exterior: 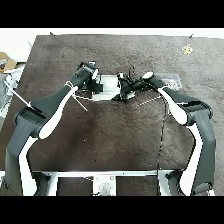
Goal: Fold the box and place the chain.
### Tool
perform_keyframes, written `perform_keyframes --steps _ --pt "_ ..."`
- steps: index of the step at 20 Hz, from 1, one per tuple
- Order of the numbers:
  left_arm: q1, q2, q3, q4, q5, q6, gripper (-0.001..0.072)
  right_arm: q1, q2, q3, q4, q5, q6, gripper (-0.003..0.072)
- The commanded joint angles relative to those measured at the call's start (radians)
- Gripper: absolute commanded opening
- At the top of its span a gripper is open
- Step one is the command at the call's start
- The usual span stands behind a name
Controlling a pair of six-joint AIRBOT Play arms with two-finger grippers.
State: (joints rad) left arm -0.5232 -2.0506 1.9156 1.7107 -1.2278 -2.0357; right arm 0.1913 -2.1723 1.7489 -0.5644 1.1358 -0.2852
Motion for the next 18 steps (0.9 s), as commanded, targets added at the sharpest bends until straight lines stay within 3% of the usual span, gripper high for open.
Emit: perform_keyframes --steps 1,6,8,12,15,18 --pt "0.000 0.001 0.021 -0.029 -0.003 0.008 0.0450 0.001 0.000 0.000 0.000 0.001 0.000 0.0438" --pt "0.002 0.013 0.153 -0.030 -0.177 0.103 0.0450 0.001 0.000 0.000 0.000 0.001 0.000 0.0437" --pt "0.010 0.064 0.154 -0.027 -0.195 0.191 0.0450 0.001 0.000 0.000 0.000 0.001 0.000 0.0438" --pt "0.016 0.154 0.154 -0.014 -0.181 0.528 0.0450 0.000 0.000 0.000 0.000 0.001 0.001 0.0438" --pt "0.042 0.196 0.151 -0.016 -0.162 0.650 0.0449 0.001 0.000 0.000 0.000 0.001 0.000 0.0437" --pt "0.147 0.211 0.148 -0.212 -0.102 0.794 0.0449 0.001 0.000 0.000 0.000 0.001 0.001 0.0437"
